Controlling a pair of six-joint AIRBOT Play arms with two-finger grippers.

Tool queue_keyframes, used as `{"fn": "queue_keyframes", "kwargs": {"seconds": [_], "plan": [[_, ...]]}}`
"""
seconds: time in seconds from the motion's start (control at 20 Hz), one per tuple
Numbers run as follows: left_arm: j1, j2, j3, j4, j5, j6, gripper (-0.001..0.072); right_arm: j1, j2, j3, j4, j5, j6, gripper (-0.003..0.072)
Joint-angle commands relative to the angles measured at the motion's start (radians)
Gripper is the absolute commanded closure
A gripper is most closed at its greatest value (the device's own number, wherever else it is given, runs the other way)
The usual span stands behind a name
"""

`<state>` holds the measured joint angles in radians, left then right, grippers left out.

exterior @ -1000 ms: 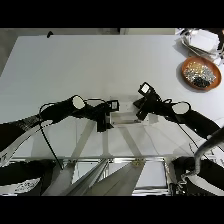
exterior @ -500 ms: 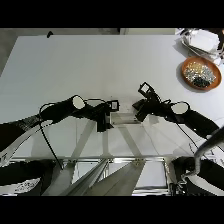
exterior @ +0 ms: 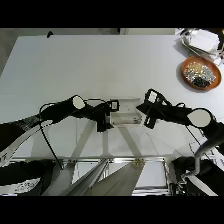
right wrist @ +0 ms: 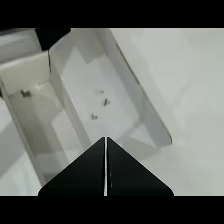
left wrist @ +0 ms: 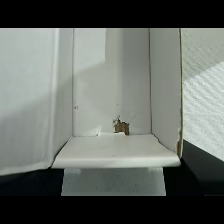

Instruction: Fold the box and place the chain.

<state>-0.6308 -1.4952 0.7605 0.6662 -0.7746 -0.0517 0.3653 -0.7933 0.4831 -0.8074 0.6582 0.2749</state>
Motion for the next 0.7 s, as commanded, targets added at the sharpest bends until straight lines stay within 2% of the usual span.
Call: {"fn": "queue_keyframes", "kwargs": {"seconds": [0.0,0.15,0.25,0.45,0.65], "plan": [[0.000,0.001,0.000,0.000,0.000,0.000,0.0394,0.000,0.058,0.001,-0.303,0.124,0.182,0.0671],[0.000,0.001,0.000,0.000,0.000,0.000,0.0394,0.000,0.058,0.001,-0.489,0.245,0.203,0.0670],[0.000,0.001,0.000,0.000,0.000,0.000,0.0394,0.000,0.058,0.001,-0.550,0.255,0.202,0.0670],[0.000,0.001,0.000,0.000,0.000,0.000,0.0394,0.000,0.050,0.000,-0.554,0.224,0.191,0.0671],[0.000,0.001,0.000,0.000,0.000,0.000,0.0394,0.000,-0.031,0.000,-0.546,0.216,0.191,0.0671]]}}
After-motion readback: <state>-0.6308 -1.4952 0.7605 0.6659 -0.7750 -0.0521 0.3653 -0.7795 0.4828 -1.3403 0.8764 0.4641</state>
